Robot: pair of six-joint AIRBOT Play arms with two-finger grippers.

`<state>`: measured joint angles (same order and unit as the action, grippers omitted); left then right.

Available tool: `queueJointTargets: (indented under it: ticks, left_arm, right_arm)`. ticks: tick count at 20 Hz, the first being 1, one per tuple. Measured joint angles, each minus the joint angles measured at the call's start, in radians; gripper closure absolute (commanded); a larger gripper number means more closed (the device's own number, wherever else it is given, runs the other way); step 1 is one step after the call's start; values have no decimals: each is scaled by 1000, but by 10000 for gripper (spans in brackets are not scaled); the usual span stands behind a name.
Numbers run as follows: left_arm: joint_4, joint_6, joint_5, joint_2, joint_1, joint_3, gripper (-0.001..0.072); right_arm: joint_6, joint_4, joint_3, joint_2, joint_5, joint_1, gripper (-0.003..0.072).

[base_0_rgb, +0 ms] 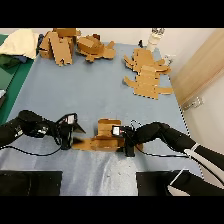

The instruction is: Fold the box.

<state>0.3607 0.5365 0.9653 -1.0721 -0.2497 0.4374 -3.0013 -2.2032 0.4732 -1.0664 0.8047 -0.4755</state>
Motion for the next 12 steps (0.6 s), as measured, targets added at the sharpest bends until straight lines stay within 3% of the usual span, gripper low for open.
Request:
queueJointTargets:
  ticks: [5, 12]
  left_arm:
    - [21, 16, 9, -2, -76, -2, 5]
    - [20, 21, 4, -3, -97, -2, 5]
  right_arm:
    - [0, 0, 0, 0, 0, 0, 163]
    - [0, 0, 0, 0, 0, 0, 163]
